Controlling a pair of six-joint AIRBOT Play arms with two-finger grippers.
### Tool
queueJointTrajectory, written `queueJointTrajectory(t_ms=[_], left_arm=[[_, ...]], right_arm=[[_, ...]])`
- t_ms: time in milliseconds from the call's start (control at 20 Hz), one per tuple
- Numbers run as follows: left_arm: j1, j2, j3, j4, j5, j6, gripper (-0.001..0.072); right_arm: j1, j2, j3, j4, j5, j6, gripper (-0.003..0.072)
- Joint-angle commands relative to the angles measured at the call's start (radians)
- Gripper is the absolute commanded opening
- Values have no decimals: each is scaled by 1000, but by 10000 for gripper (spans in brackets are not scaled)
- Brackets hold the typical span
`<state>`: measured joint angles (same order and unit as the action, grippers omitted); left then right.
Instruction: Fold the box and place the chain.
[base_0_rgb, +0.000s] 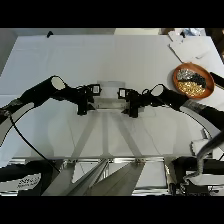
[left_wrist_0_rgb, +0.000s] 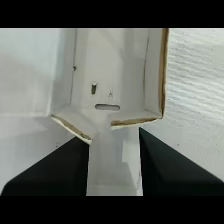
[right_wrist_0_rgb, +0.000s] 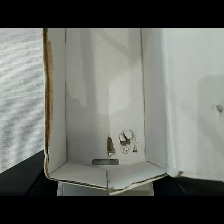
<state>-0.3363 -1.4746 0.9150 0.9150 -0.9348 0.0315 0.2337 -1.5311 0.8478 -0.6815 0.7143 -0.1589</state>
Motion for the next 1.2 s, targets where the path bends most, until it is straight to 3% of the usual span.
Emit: queueJointTrajectory(t_ms=[0, 200, 250, 450, 1000, 1100, 1150], left_arm=[[-8, -20, -2, -13, 0, 40, 316], [-8, -25, -2, -15, 13, 40, 304], [-8, -26, -2, -18, 19, 39, 229], [-8, -26, -2, -27, 56, 39, 133], [-8, -48, -2, -157, 43, 34, 144], [-8, -58, -2, -159, 27, 35, 199], [-8, -57, -2, -159, 26, 35, 297]], right_arm=[[1, 0, 0, 0, 0, 0, 298], [1, 0, 0, 0, 0, 0, 298], [1, 0, 0, 0, 0, 0, 298], [1, 0, 0, 0, 0, 0, 298], [1, 0, 0, 0, 0, 0, 298], [1, 0, 0, 0, 0, 0, 298], [1, 0, 0, 0, 0, 0, 298]])
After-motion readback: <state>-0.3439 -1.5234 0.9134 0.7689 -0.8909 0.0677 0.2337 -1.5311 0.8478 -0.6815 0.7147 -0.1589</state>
